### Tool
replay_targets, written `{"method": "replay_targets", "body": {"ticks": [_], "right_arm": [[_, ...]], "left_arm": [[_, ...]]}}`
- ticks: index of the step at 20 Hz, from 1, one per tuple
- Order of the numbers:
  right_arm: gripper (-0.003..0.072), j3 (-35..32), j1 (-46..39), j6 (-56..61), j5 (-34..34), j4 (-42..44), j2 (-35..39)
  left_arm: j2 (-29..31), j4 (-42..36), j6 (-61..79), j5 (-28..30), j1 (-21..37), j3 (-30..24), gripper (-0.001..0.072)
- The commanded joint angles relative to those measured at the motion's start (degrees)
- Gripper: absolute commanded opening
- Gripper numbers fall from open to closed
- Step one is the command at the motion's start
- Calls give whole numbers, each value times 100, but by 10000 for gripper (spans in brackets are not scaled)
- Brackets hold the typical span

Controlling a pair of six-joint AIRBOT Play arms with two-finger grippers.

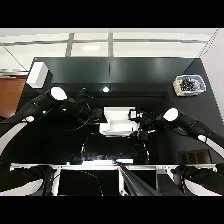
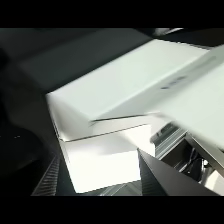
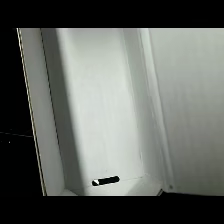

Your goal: Fold the box and place the chain.

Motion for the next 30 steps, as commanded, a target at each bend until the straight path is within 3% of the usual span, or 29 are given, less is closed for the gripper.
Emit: {"method": "replay_targets", "body": {"ticks": [1, 6, 11, 24, 30], "right_arm": [[14, 7, 2, 2, 0, 0, 0], [14, 7, 2, 2, 0, 0, 0], [14, 7, 2, 2, 0, 0, 0], [14, 7, 2, 2, 0, 0, 0], [14, 7, 2, 2, 0, 0, 0]], "left_arm": [[-2, 214, -426, 76, -273, 221, 561], [-2, 240, -603, 17, -319, 219, 561], [-2, 1056, -1460, 105, -586, 221, 560], [-9, 2022, -2675, 678, -1130, 221, 560], [-11, 2065, -2997, 682, -1215, 221, 560]]}}
